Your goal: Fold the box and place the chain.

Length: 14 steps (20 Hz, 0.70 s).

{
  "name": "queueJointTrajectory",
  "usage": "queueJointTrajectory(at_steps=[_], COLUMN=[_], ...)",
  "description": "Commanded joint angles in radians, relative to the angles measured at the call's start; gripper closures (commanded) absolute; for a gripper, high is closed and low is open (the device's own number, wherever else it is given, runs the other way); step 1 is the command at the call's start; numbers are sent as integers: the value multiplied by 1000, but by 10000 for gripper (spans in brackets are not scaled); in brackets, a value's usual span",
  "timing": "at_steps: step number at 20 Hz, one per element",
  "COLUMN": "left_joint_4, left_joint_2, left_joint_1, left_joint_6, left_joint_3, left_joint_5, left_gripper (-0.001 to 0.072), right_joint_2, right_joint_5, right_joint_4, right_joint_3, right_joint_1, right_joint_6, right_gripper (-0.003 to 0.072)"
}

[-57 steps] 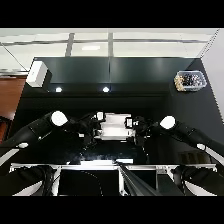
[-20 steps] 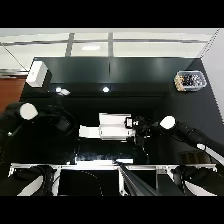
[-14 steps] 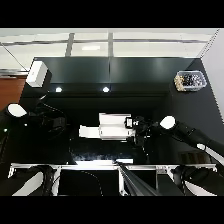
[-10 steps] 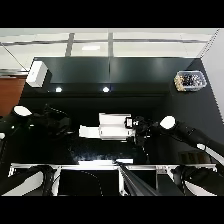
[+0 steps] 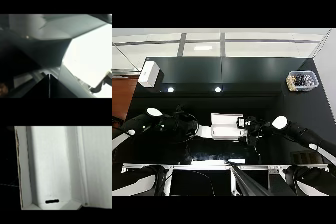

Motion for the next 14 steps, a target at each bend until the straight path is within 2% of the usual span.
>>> queueJointTrajectory(at_steps=[1, 4, 6, 7, 9, 10, 14], left_joint_4=[-70, -69, -69, -71, -73, -73, -73], left_joint_2=[32, 75, 95, 97, 97, 97, 96], left_joint_1=[15, 77, 92, 89, 66, 47, -35], left_joint_6=[106, 120, 148, 148, 148, 148, 155], left_joint_3=[0, 0, 0, 0, 0, 0, 0], left_joint_5=[1, -54, -114, -137, -161, -156, -89], left_gripper=[685, 677, 485, 353, 147, 126, 127], right_joint_2=[-1, -1, -1, -1, -1, -1, -1], right_joint_5=[0, 0, 0, 0, 0, 0, 0], right_joint_4=[1, 0, 0, 0, 1, 0, 0], right_joint_3=[0, 0, 0, 0, 0, 0, 0], right_joint_1=[0, 0, 0, 0, 0, 0, 0], right_joint_6=[0, 0, 0, 0, 0, 0, 0], right_gripper=[264, 263, 264, 264, 263, 263, 264])
